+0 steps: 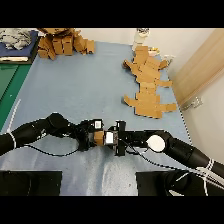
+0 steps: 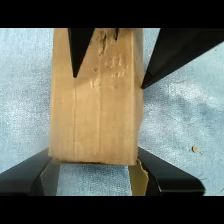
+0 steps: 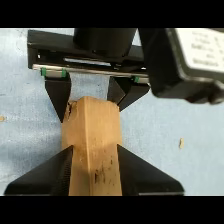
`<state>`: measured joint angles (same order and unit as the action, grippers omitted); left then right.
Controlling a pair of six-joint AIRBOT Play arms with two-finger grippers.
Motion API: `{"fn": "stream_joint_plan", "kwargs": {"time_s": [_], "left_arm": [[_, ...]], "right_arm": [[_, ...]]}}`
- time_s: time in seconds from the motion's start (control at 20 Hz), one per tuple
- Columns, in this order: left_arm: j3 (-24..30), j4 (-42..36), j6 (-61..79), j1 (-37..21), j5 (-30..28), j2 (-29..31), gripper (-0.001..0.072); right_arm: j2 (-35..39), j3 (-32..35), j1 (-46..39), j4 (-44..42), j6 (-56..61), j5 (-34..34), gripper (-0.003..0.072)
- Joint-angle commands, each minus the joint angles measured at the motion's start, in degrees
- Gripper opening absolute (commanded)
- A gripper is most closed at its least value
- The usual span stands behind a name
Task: Fold the box.
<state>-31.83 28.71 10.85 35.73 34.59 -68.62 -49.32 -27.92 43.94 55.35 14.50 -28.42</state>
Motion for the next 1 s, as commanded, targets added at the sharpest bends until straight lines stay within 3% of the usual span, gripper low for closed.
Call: {"fn": "stream_joint_plan", "kwargs": {"time_s": [0.0, 0.05, 0.15, 0.25, 0.6, 0.75, 0.95], "left_arm": [[0.0, 0.02, 0.02, 0.0, -0.07, 0.04, 0.0518], [0.0, 0.02, 0.02, 0.0, -0.07, 0.04, 0.0518], [0.0, 0.02, 0.02, 0.0, -0.07, 0.04, 0.0518], [0.0, 0.02, 0.02, 0.0, -0.07, 0.04, 0.0518], [0.0, 0.02, 0.02, 0.0, -0.07, 0.04, 0.0518], [0.0, 0.02, 0.02, -0.02, -0.07, 0.04, 0.0518], [0.0, 0.02, 0.02, 0.0, -0.09, 0.04, 0.0518]], "right_arm": [[-0.02, 0.02, 0.0, 1.11, 0.02, 0.7, 0.0401], [-0.02, 0.02, 0.0, 1.11, 0.02, 0.68, 0.0333], [-0.02, 0.02, 0.0, 1.11, 0.02, 0.68, 0.0313], [-0.11, 0.02, 0.0, 1.11, 0.02, 0.42, 0.0193], [-2.62, 0.02, 0.02, 1.03, 0.02, -1.33, 0.0194], [-2.25, -0.04, 0.02, 1.03, 0.04, -2.75, 0.0364], [-1.57, -0.07, -0.04, 1.05, 2.89, -3.08, 0.0394]]}}
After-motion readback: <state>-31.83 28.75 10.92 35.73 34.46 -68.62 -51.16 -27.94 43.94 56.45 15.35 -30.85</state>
